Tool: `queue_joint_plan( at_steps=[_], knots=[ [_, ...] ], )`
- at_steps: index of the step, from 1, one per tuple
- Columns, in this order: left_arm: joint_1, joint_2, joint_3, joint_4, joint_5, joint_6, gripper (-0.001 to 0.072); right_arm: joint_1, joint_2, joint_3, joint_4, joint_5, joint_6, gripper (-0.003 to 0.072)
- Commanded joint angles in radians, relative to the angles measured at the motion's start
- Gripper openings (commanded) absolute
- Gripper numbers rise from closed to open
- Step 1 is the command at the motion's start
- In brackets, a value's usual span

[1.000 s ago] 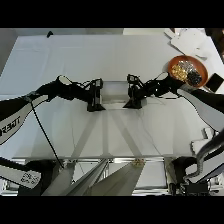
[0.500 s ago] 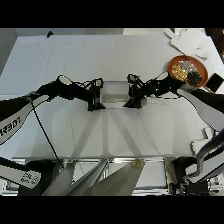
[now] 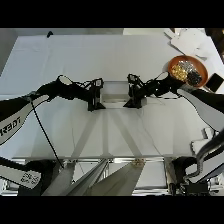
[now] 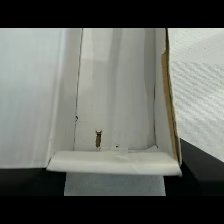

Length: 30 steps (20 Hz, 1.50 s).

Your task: Fold the box and place the chain.

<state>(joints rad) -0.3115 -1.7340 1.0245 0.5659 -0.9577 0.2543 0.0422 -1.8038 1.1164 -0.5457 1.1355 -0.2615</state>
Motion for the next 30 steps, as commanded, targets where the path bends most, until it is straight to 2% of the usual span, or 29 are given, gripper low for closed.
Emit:
queue_joint_plan(
  at_steps=[1, 6, 7, 8, 9, 13, 18, 19, 20, 22, 25, 30],
  knots=[
    [0.0, -0.001, 0.0, 0.0, 0.0, 0.0, 0.0113, 0.0, 0.0, 0.0, 0.0, 0.002, 0.0, 0.039],
    [0.0, -0.001, 0.0, 0.0, 0.0, 0.0, 0.0113, 0.003, 0.0, 0.0, 0.029, 0.006, 0.0, 0.0394],
    [0.0, -0.001, 0.0, 0.0, 0.0, 0.0, 0.0113, 0.003, 0.0, 0.0, 0.029, -0.006, -0.001, 0.0494],
    [0.0, -0.001, 0.0, 0.0, 0.0, 0.0, 0.0113, 0.001, 0.005, 0.0, 0.023, -0.018, 0.0, 0.0681],
    [0.0, -0.001, 0.0, 0.0, 0.0, 0.0, 0.0113, -0.003, 0.014, 0.0, 0.013, -0.018, 0.0, 0.0706],
    [0.0, -0.001, 0.0, 0.0, 0.0, 0.0, 0.0113, -0.037, 0.098, 0.0, -0.126, 0.004, 0.028, 0.0698],
    [0.0, -0.001, 0.0, 0.0, 0.0, 0.0, 0.0113, -0.116, 0.242, 0.0, -0.353, 0.033, 0.211, 0.0683],
    [0.0, -0.001, 0.0, 0.0, 0.0, 0.0, 0.0113, -0.128, 0.271, 0.0, -0.365, 0.062, 0.214, 0.0621],
    [0.0, -0.001, 0.0, 0.0, 0.0, 0.0, 0.0113, -0.133, 0.296, 0.0, -0.359, 0.092, 0.214, 0.049],
    [0.0, -0.001, 0.0, 0.0, 0.0, -0.001, 0.0113, -0.127, 0.34, 0.0, -0.283, 0.151, 0.214, 0.0015],
    [-0.001, -0.001, 0.0, 0.0, 0.0, -0.001, 0.0113, -0.087, 0.358, 0.0, -0.071, 0.143, 0.218, 0.0013],
    [-0.001, -0.001, 0.0, 0.0, 0.0, -0.001, 0.0113, 0.015, 0.345, 0.0, 0.022, -0.151, 0.344, 0.0006]
  ],
)
